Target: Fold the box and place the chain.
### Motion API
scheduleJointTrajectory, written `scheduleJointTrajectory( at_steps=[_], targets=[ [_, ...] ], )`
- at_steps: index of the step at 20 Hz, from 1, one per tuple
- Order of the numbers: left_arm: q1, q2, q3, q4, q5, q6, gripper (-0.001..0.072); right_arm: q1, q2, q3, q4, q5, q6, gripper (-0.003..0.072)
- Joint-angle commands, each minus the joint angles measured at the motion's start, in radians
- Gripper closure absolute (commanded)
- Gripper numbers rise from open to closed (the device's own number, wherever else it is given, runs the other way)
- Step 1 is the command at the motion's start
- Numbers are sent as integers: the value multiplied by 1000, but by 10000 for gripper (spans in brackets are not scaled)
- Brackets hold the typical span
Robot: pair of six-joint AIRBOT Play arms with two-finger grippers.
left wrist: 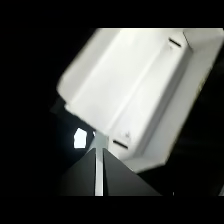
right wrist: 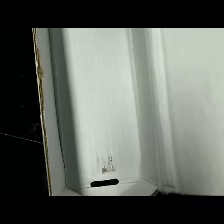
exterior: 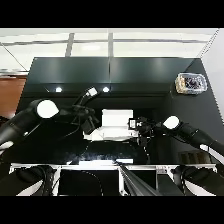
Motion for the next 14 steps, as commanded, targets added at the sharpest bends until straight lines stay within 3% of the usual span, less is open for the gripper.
scheduleJointTrajectory(
  at_steps=[1,2,3,4,8,14],
  targets=[
    [15,95,-102,15,-50,128,630,1,0,0,0,0,0,265],
    [15,90,-128,14,-46,207,492,1,0,0,0,0,0,265],
    [15,81,-146,15,-38,281,266,1,0,0,0,0,0,266],
    [15,67,-164,14,-9,353,-10,1,0,0,0,0,0,265],
    [15,-6,-173,-5,92,372,4,1,0,0,0,0,0,265],
    [-74,-64,-162,-42,129,479,20,1,0,0,0,0,0,265]
  ],
)
